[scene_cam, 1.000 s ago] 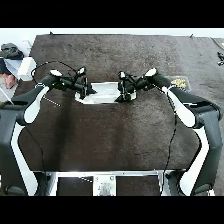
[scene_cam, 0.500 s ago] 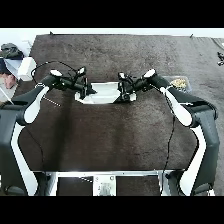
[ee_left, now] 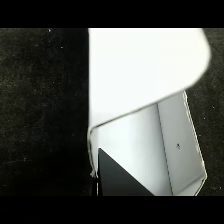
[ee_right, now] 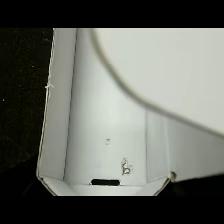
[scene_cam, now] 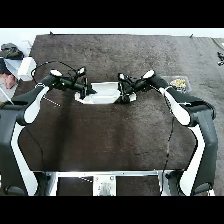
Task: Fold the box and place the chain.
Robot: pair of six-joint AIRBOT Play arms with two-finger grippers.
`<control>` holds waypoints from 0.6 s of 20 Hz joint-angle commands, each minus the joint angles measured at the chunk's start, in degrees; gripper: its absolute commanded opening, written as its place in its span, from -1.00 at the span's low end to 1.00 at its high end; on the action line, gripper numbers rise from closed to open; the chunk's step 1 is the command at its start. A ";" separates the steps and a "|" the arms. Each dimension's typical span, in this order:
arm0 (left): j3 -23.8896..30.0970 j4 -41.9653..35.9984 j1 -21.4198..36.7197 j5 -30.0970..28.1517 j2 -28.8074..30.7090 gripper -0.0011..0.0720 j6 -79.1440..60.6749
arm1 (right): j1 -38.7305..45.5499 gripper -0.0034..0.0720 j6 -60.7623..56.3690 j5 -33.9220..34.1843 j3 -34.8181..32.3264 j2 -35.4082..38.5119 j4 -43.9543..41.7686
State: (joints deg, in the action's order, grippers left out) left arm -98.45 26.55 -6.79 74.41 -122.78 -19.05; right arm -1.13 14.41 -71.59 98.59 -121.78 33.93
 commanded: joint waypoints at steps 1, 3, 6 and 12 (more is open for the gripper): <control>0.00 0.00 0.07 -0.02 -0.02 -0.94 0.00 | -0.39 0.65 0.98 0.04 0.07 -0.04 -0.26; 0.00 0.00 0.07 -0.02 -0.02 -0.94 0.00 | -0.72 0.65 1.01 0.96 0.07 -0.04 -0.22; 0.00 0.00 0.07 -0.02 -0.02 -0.94 0.00 | -0.74 0.58 0.98 1.44 0.07 -0.04 0.02; 0.00 0.00 0.07 -0.02 -0.02 -0.94 0.00 | -0.72 0.01 0.96 2.34 0.07 -0.04 0.79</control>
